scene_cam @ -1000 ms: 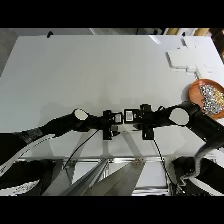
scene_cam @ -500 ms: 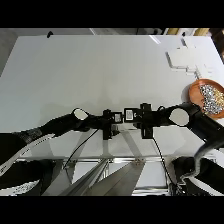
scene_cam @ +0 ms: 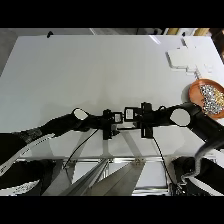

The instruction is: Fold the box and place the chain.

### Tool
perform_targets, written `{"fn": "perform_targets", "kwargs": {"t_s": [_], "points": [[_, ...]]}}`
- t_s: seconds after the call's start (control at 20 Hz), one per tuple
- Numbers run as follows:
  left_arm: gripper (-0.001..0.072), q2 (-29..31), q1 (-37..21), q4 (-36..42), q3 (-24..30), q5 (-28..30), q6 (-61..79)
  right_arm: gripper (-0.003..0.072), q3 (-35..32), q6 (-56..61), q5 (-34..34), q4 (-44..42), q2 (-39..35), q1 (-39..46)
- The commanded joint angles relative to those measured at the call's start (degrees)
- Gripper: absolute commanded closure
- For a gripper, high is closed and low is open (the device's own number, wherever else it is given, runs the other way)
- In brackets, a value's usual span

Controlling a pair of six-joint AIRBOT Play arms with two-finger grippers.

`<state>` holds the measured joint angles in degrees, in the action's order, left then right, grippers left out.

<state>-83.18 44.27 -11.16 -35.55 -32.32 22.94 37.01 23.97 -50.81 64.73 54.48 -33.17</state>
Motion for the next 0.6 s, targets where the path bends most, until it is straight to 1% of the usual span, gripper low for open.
{"fn": "perform_targets", "kwargs": {"t_s": [0.0, 0.3, 0.55], "points": [[0.0505, 0.0, 0.0, 0.0, 0.0, -0.1, 0.0, 0.0592, 0.0, -0.1, 0.9, 0.0, -0.3, 0.0], [0.0505, 0.0, 0.0, 0.0, 0.0, -0.1, 0.0, 0.0591, -0.2, -0.1, 0.9, 0.8, 1.2, 0.0], [0.0505, 0.0, 0.0, 0.0, 0.0, -0.1, 0.0, 0.0589, -0.3, 0.0, -1.1, 0.6, 2.0, 0.0]]}}
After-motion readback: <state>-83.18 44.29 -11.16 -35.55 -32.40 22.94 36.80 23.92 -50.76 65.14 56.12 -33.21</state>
